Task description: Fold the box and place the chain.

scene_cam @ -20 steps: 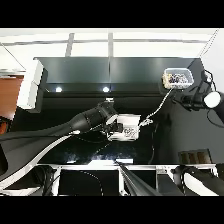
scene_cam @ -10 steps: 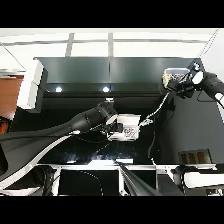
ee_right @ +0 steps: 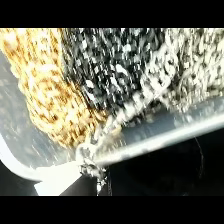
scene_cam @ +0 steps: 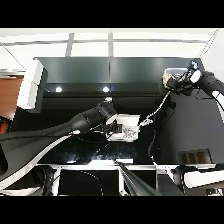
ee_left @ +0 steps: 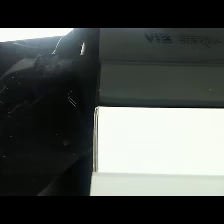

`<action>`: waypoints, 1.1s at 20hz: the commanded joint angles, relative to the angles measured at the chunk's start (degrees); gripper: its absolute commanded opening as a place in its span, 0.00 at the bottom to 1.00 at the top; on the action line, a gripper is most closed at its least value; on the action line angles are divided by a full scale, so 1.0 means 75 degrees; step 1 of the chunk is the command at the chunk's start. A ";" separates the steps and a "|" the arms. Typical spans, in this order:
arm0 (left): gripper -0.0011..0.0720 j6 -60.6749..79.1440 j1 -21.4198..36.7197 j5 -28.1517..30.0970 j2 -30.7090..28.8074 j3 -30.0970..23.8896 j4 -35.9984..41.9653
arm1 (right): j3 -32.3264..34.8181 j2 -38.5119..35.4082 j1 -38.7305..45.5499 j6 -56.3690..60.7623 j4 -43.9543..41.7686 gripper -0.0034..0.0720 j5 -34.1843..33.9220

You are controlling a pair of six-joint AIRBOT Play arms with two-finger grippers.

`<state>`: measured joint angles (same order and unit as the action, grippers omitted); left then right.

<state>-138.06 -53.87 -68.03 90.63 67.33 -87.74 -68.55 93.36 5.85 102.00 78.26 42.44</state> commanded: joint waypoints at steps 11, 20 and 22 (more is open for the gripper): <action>0.06 0.0003 0.0006 0.0032 -0.0003 0.0000 -0.0006 | -0.0012 -0.3978 -0.0003 -0.2675 -0.0909 0.06 0.3529; 0.06 0.0003 0.0006 0.0006 -0.0003 0.0000 -0.0003 | -0.0006 -0.7073 -0.0006 -0.3279 -0.4255 0.06 0.5045; 0.06 0.0003 0.0006 0.0006 -0.0003 0.0000 -0.0003 | 0.0032 -0.7079 -0.0332 -0.3296 -0.4406 0.07 0.5237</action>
